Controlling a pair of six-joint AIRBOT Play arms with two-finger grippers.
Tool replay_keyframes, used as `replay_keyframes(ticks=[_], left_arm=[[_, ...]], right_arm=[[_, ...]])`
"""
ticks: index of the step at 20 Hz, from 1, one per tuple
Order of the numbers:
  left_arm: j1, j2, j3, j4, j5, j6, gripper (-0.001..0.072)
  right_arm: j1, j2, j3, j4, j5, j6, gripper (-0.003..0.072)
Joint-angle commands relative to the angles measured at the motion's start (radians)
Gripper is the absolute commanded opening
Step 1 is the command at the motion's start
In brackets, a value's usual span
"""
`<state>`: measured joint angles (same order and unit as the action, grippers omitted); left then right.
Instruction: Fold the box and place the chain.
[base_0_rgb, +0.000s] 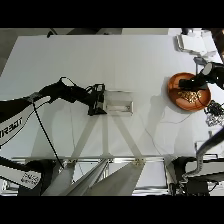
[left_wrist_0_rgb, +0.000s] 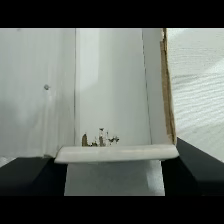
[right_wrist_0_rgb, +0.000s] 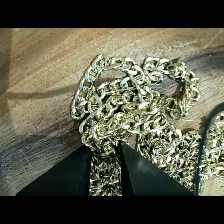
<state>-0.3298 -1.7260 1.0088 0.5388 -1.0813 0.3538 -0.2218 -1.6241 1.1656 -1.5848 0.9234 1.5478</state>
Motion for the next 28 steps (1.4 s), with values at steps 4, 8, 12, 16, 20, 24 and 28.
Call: replay_keyframes(ticks=[4,8,12,16,20,24,28], left_arm=[[0.000,0.000,0.000,0.000,0.000,0.000,0.0214],[0.000,0.000,0.000,0.000,0.000,0.000,0.0214],[0.000,0.000,0.000,0.000,0.000,0.000,0.0214],[0.000,0.000,0.000,0.000,0.000,0.000,0.0214],[0.000,0.000,0.000,0.000,0.000,0.000,0.0214],[0.000,0.000,0.000,0.000,0.000,0.000,0.0214],[0.000,0.000,0.000,0.000,0.000,0.000,0.0214]], right_arm=[[0.043,0.124,0.000,-0.008,0.005,-0.068,0.0011],[0.102,0.282,0.000,-0.008,0.106,-0.115,0.0010],[0.233,0.418,0.000,-0.009,0.277,-0.154,0.0010],[0.435,0.456,0.000,-0.008,0.382,-0.161,0.0011],[0.631,0.448,0.000,-0.006,0.340,-0.127,0.0011],[0.769,0.426,0.000,0.037,0.209,-0.045,0.0011],[0.827,0.409,0.000,0.161,0.118,-0.045,0.0011]])
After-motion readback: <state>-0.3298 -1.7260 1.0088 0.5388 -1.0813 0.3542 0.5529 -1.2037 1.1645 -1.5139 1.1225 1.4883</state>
